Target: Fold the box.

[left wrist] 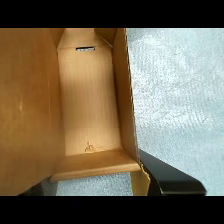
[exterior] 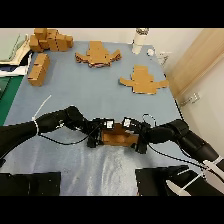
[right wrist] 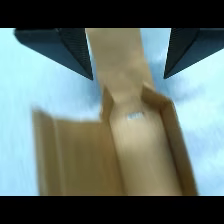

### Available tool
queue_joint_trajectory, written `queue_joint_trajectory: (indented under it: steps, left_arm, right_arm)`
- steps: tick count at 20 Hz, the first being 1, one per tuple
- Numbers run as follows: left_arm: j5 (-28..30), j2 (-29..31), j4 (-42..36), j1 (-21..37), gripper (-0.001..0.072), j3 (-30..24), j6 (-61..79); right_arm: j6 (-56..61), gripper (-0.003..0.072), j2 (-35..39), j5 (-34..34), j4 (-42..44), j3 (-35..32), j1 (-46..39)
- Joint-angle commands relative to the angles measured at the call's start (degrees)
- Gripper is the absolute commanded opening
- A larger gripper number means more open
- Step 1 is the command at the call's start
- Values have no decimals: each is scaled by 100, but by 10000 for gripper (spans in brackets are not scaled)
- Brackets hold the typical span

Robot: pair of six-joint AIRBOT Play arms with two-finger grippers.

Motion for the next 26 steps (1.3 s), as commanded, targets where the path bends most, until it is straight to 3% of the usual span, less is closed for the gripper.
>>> queue_joint_trajectory:
  steps: [1, 6, 10, 13, 18, 22, 26]
  left_arm:
    - [2, 2, -2, 2, 420, 2, -2]
    - [2, 2, -2, 2, 420, 2, -2]
    - [2, 2, -2, 2, 420, 2, -2]
    - [2, 2, -2, 2, 420, 2, -2]
    - [-48, 2, -44, 2, 420, 2, -52]
    - [-474, 57, 166, 9, 420, -2, -645]
    - [-903, 122, 577, 57, 420, -11, -857]
  right_arm:
    - [1370, 711, 271, -697, -74, 7, 4]
    - [2236, 710, 468, -2011, 1099, 7, 9]
    - [3226, 710, 470, -2625, 1333, 7, 9]
    - [3993, 710, 466, -2446, 1648, 4, 9]
    - [4057, 710, 463, -1648, 2096, 4, 9]
    - [4315, 709, 463, -1014, 2162, 4, 9]
    - [4312, 709, 466, -927, 2205, 4, 9]
